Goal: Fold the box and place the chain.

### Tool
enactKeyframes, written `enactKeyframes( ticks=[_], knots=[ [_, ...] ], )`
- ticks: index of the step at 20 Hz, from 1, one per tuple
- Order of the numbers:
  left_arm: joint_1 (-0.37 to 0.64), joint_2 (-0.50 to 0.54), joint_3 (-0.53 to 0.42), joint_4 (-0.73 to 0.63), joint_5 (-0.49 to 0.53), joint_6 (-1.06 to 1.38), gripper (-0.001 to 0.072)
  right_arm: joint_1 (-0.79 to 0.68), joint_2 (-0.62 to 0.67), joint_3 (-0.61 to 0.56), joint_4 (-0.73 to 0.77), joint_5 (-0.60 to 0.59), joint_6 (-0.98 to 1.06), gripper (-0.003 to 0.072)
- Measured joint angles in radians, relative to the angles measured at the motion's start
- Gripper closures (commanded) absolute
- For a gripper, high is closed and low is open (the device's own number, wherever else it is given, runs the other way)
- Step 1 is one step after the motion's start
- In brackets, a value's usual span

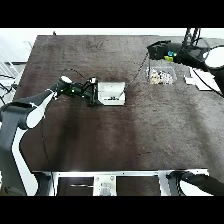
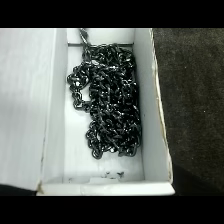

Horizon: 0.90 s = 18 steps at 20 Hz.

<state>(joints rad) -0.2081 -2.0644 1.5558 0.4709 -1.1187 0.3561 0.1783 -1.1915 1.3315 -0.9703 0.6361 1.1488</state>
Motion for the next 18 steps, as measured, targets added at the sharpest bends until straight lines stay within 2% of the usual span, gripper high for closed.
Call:
enactKeyframes(
  ticks=[10, 18],
  knots=[
    [0.000, 0.000, 0.000, 0.000, 0.000, 0.000, 0.0292, 0.169, 0.071, -0.038, -0.017, 0.023, 0.008, 0.0674],
    [0.000, 0.000, 0.000, 0.000, 0.000, 0.000, 0.0291, 0.259, 0.071, -0.151, -0.017, -0.100, 0.044, 0.0674]
  ],
)
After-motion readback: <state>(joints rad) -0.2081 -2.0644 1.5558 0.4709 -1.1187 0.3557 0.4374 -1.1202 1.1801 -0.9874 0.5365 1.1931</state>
